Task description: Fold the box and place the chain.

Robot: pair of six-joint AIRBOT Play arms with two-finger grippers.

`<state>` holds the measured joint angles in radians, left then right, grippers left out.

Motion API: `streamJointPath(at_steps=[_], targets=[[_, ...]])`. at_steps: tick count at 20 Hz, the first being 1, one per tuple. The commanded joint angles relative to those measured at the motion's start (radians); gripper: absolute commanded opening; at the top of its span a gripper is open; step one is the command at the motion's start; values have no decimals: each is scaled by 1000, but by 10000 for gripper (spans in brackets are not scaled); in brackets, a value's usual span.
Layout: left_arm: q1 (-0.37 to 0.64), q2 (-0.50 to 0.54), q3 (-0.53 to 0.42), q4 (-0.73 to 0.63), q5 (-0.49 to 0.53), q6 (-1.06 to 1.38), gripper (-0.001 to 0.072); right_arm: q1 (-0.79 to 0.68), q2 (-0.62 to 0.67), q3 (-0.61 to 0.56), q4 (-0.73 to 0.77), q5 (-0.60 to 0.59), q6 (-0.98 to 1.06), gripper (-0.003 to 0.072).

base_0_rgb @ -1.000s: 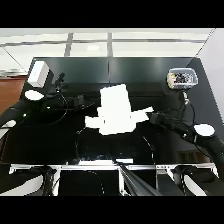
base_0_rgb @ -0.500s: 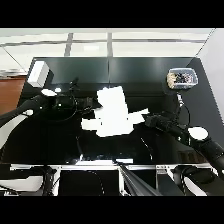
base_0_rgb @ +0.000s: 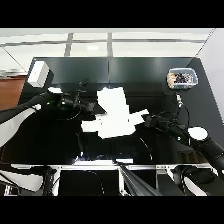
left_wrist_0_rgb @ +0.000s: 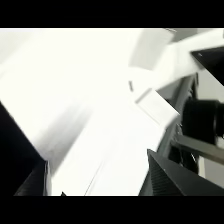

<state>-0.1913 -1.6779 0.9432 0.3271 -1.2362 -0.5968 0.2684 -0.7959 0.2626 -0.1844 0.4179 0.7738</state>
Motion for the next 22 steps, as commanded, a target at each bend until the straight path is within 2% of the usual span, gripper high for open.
streamJointPath(at_steps=[1, 2, 3, 5, 6, 7, 9, 10, 11, 14, 15, 16, 18, 19, 22], targets=[[-1, -77, 76, 19, -169, 68, 659, 1, 1, 0, 0, 8, 2, 12], [-1, -96, 96, 40, -201, 73, 578, 1, 1, 0, 0, 8, 8, 12], [-1, -112, 115, 68, -221, 73, 555, 1, 1, 0, 0, 8, 8, 12], [-1, -130, 142, 119, -238, 73, 457, 1, 1, 0, 0, 12, 8, 12], [-1, -140, 158, 139, -248, 74, 366, 1, 1, 0, 0, 17, 8, 12], [-1, -150, 172, 148, -263, 73, 329, 1, 1, 0, 0, 20, 8, 12], [-1, -164, 192, 148, -275, 74, 327, 1, 1, 0, 0, 28, 8, 12], [-1, -165, 198, 148, -272, 79, 259, 1, 1, 0, -3, 31, 8, 12], [-1, -165, 203, 149, -272, 92, 252, 1, 1, 0, -8, 35, 8, 12], [-1, -165, 219, 151, -249, 107, 104, 0, 1, 0, -60, 58, 8, 12], [-1, -165, 223, 151, -249, 129, 25, 0, 1, 0, -64, 61, 8, 14], [-1, -165, 229, 151, -251, 130, 23, 0, 1, 0, -63, 61, 8, 55], [-1, -150, 232, 156, -248, 129, 19, 0, 2, 5, -86, 85, 8, 660], [-3, -129, 232, 168, -233, 122, 18, -3, 2, 26, -158, 141, 8, 713], [-16, -4, 197, 184, -147, 124, 18, -55, 2, 143, -477, 425, 9, 712]])
